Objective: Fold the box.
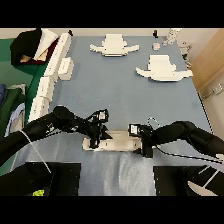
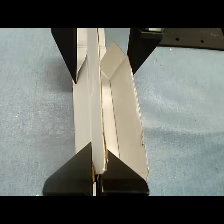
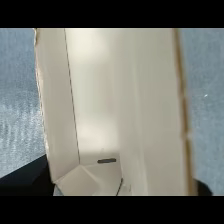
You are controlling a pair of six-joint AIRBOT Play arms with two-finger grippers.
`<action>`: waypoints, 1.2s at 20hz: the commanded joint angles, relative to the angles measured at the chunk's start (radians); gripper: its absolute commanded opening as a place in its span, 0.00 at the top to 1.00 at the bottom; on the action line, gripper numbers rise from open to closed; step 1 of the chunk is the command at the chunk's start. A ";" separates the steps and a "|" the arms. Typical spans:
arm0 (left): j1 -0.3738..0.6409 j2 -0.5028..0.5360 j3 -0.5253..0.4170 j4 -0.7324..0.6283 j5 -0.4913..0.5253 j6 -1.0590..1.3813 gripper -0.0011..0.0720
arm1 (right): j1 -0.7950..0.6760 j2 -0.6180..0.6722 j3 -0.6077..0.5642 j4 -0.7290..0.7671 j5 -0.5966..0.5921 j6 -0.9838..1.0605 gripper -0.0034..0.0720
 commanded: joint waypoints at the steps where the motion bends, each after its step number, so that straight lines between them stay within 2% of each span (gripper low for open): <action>1: 0.000 0.000 0.000 0.000 0.001 0.000 0.97 | 0.001 -0.015 -0.003 -0.006 -0.004 -0.018 0.01; 4: 0.000 0.000 0.000 0.000 0.001 0.000 0.97 | 0.001 -0.015 -0.026 -0.006 0.017 -0.037 0.01; 5: 0.000 0.000 0.000 0.000 0.001 0.000 0.97 | 0.002 -0.015 -0.029 -0.004 0.023 -0.037 0.03; 6: 0.000 0.000 0.000 0.000 0.001 0.000 0.97 | 0.001 -0.015 -0.029 -0.004 0.026 -0.037 0.10; 11: 0.000 0.000 0.000 0.000 0.001 0.000 0.97 | 0.002 -0.013 -0.029 -0.002 0.068 -0.048 0.10; 18: 0.000 0.000 0.000 0.000 0.001 0.000 0.97 | 0.001 0.053 -0.048 0.030 0.032 -0.044 0.09; 24: 0.000 0.000 0.000 0.000 0.001 0.000 0.97 | 0.002 0.053 -0.103 0.108 0.106 -0.124 0.09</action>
